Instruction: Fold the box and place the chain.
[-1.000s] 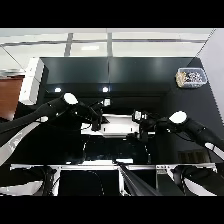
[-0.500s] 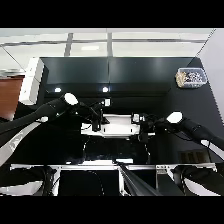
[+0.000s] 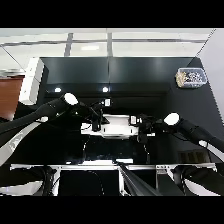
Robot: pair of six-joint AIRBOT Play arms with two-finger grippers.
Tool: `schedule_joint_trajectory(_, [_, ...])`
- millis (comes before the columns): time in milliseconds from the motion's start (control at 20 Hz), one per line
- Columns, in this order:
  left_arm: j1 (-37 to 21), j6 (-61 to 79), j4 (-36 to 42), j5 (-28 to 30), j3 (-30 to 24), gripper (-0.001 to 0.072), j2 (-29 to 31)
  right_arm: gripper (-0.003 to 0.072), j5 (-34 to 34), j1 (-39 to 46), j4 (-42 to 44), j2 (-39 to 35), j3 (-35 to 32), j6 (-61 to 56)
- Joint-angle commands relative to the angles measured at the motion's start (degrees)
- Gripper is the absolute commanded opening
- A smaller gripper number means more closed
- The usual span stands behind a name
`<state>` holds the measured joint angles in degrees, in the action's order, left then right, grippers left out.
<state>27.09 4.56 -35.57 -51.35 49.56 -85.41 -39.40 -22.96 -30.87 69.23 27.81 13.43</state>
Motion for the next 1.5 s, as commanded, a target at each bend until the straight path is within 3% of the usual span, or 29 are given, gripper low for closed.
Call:
schedule_joint_trajectory(0, [-0.1,0.0,0.0,0.2,0.0,0.0026,0.0,0.0709,1.4,-0.7,-1.3,0.1,0.0,-1.0])
schedule_joint_trajectory(350, [-0.1,0.0,0.0,0.2,0.0,0.0026,0.0,0.0708,1.5,-0.7,-1.1,0.1,0.0,-1.0])
schedule_joint_trajectory(400, [-0.1,0.0,0.0,0.2,0.0,0.0026,0.0,0.067,1.5,-0.7,-1.1,0.1,0.0,-1.0])
schedule_joint_trajectory(450, [-0.1,0.0,0.0,0.2,0.0,0.0026,0.0,0.0533,1.5,-0.7,-1.1,0.1,0.0,-1.0])
schedule_joint_trajectory(500, [-0.1,-0.3,0.1,0.1,0.0,0.0026,0.0,0.0483,1.5,-0.7,-1.1,0.1,0.0,-1.0])
schedule_joint_trajectory(650, [-0.1,-5.0,0.0,-0.1,0.3,0.0053,0.1,0.0482,1.5,-0.7,-1.1,0.1,0.0,-1.0])
schedule_joint_trajectory(750, [-0.1,-6.5,-1.7,-1.7,0.7,0.0368,1.2,0.0482,1.5,-0.7,-1.1,0.1,0.0,-1.0])
schedule_joint_trajectory(800, [-0.2,-8.5,-4.5,-2.6,0.9,0.0459,2.4,0.0482,1.5,-0.7,-1.1,0.1,0.0,-1.0])
schedule_joint_trajectory(850, [-0.3,-12.7,-8.4,-3.2,1.1,0.0476,4.1,0.0482,1.5,-0.7,-1.2,0.1,0.0,-1.0])
schedule_joint_trajectory(1000, [-2.4,-29.9,-26.1,-5.2,1.1,0.0476,11.7,0.0473,1.5,-0.7,-1.2,0.1,0.0,-1.0])
schedule_joint_trajectory(1100, [-4.9,-33.6,-30.5,-11.3,1.1,0.0476,16.6,0.0473,1.5,-0.7,-1.2,0.1,0.0,-1.0])
schedule_joint_trajectory(1250, [-8.3,-39.2,-22.8,-22.0,0.0,0.0462,21.2,0.0472,1.0,-0.7,-1.3,0.1,0.0,-0.8])
schedule_joint_trajectory(1300, [-8.8,-39.9,-18.3,-24.4,-1.5,0.0387,22.1,0.0471,1.0,-0.7,-1.3,0.1,0.0,-0.8])
schedule_joint_trajectory(1400, [-8.3,-39.9,-11.3,-26.5,-5.3,0.0148,22.7,0.0126,1.0,-0.7,-1.5,0.1,0.0,-0.7])
schedule_joint_trajectory(1450, [-7.7,-39.9,-9.0,-26.5,-7.2,0.0089,22.6,0.0085,0.9,-0.7,-1.6,0.1,0.0,-0.7])
